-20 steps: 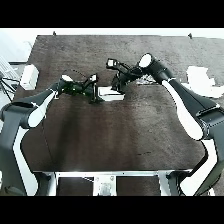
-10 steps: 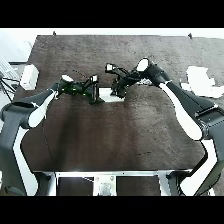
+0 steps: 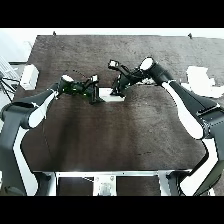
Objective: Fold the box and place the chain.
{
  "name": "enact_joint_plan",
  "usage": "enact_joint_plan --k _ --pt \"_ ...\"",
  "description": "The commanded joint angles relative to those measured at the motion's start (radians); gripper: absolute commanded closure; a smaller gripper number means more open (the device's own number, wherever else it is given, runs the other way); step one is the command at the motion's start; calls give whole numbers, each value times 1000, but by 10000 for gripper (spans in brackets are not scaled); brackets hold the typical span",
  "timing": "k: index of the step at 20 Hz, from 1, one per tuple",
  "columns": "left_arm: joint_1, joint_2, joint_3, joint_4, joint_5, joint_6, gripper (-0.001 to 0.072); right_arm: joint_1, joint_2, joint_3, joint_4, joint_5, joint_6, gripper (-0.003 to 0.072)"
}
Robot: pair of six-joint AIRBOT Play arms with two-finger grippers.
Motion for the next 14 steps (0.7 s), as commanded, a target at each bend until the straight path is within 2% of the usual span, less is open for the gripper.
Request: enact_joint_plan --k 1,3,5,8,9,14 --pt "1 1 0 0 2 -1 253 -16 2 1 33 18 -1 249" --pt "1 1 0 0 2 -1 253 -28 3 1 55 19 -1 250" --pt "1 1 0 0 2 -1 253 -51 3 1 145 19 -5 265" --pt "1 1 0 0 3 -1 253 -103 -2 -39 320 5 -32 625" --pt "1 1 0 0 3 -1 253 -116 -2 -68 368 4 -57 671" --pt "1 1 0 0 2 -1 253 -119 -2 -204 409 -27 -100 672"
